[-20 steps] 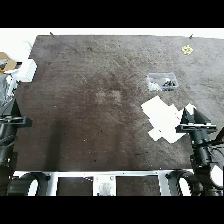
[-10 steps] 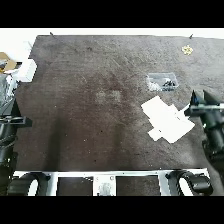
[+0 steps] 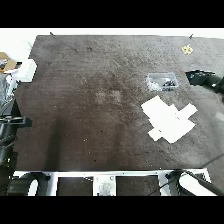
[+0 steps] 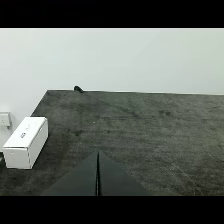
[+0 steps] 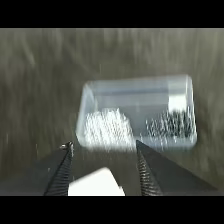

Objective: Fold the box and place the chain.

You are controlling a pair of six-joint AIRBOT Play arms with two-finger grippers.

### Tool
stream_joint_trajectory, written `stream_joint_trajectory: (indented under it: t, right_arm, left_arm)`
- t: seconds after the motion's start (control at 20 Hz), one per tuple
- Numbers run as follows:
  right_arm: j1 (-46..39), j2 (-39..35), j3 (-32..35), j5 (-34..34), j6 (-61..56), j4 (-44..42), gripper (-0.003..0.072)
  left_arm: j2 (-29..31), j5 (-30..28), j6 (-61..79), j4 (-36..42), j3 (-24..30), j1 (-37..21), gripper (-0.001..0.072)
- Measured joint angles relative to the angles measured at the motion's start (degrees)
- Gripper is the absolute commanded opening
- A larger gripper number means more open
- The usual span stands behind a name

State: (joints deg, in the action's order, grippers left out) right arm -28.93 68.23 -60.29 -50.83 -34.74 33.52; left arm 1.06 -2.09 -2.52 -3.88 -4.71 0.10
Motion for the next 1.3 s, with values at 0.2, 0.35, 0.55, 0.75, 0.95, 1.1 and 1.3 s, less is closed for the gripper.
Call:
stream_joint_trajectory:
  t: [0.2,0.35,0.55,0.75,0.95,1.1,1.3]
  right_arm:
    - [-4.0,15.0,-19.7,-21.2,-7.1,18.6,0.0437]
    - [-3.7,21.6,-26.8,-28.1,-8.8,30.6,0.0439]
    - [-2.6,27.2,-29.8,-32.0,-8.9,39.5,0.0437]
    - [-2.2,31.6,-30.5,-35.0,-8.2,42.3,0.0435]
    - [-2.2,34.7,-28.7,-37.4,-6.3,42.5,0.0354]
    - [-2.3,35.7,-25.9,-39.1,-2.2,41.4,0.0353]
    - [-2.9,36.1,-23.3,-40.7,1.9,37.7,0.0323]
  left_arm:
    - [0.0,0.0,0.0,0.0,0.0,0.0,0.0009]
    - [0.0,0.0,0.0,0.0,0.0,0.0,0.001]
    - [0.0,0.0,0.0,0.0,0.0,0.0,0.0009]
    - [0.0,0.0,0.0,0.0,0.0,0.0,0.001]
    - [0.0,0.0,0.0,0.0,0.0,0.0,0.0009]
    - [0.0,0.0,0.0,0.0,0.0,0.0,0.0009]
    - [0.0,0.0,0.0,0.0,0.0,0.0,0.001]
